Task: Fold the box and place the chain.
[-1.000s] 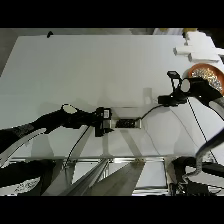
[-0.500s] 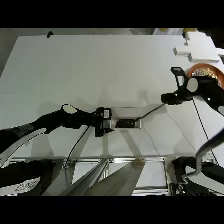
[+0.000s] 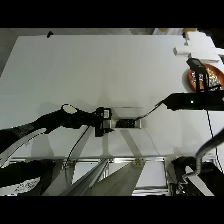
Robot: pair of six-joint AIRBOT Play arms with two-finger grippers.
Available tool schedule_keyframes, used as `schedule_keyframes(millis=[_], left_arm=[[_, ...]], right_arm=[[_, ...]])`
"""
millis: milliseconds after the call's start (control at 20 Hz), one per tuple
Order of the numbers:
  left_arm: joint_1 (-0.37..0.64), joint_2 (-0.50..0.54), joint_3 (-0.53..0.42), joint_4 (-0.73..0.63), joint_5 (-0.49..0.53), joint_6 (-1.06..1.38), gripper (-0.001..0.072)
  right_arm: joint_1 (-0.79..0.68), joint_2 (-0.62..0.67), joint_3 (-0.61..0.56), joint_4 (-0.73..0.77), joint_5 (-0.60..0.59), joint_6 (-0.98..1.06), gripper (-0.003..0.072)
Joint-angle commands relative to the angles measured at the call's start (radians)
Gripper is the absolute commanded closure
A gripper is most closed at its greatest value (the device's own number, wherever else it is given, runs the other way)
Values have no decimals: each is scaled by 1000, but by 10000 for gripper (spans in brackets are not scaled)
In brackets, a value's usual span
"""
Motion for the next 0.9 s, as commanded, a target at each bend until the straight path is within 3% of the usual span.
schedule_keyframes(millis=[0, 200, 400, 550, 750, 850], left_arm=[[0, 0, 0, 0, 0, 0, 636], [0, 0, 0, 0, 0, 0, 636], [0, 0, 0, 0, 0, 0, 636], [0, 0, 0, 0, 0, 0, 636], [0, 0, 0, 0, 0, 0, 636], [0, 0, 0, 0, 0, 0, 636]], right_arm=[[16, 81, -5, 307, 54, -78, 673], [196, 63, -5, 378, -22, -100, 673], [385, -21, -5, 375, -194, -127, 673], [449, -115, -5, 348, -264, -127, 673], [459, -231, -5, 279, -264, -125, 671], [459, -266, -5, 241, -261, -119, 549]])
